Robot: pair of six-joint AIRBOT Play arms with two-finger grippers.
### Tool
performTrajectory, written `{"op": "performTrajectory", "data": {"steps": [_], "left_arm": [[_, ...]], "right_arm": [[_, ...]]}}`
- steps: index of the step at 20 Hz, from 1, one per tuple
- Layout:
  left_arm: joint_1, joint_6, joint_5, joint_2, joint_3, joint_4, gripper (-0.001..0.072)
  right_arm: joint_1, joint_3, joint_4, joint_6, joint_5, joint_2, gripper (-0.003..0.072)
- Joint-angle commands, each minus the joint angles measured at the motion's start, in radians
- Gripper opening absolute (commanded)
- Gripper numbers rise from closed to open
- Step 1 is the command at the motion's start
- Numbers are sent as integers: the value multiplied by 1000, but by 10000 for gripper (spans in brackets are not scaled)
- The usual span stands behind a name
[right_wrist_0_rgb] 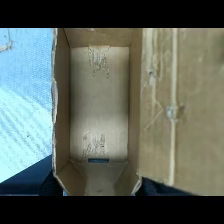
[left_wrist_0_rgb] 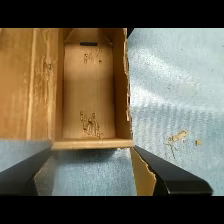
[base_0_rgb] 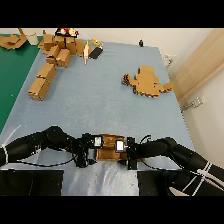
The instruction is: Fold the box.
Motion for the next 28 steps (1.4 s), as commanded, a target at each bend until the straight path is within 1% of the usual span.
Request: {"op": "performTrajectory", "data": {"steps": [1,4,8,10,21,28], "left_arm": [[-26,0,23,-13,1,-4,686],[-32,1,42,-42,2,-15,686],[-33,1,55,-52,13,-61,686],[-32,1,69,-52,13,-61,686],[-33,1,66,-53,13,-66,685],[-52,-2,76,-86,26,-68,682]], "right_arm": [[0,0,0,1,1,0,518],[0,0,0,1,1,0,518],[0,0,1,1,1,0,518],[0,0,1,1,1,0,518],[0,2,0,1,4,0,519],[0,2,1,1,4,0,519]]}}
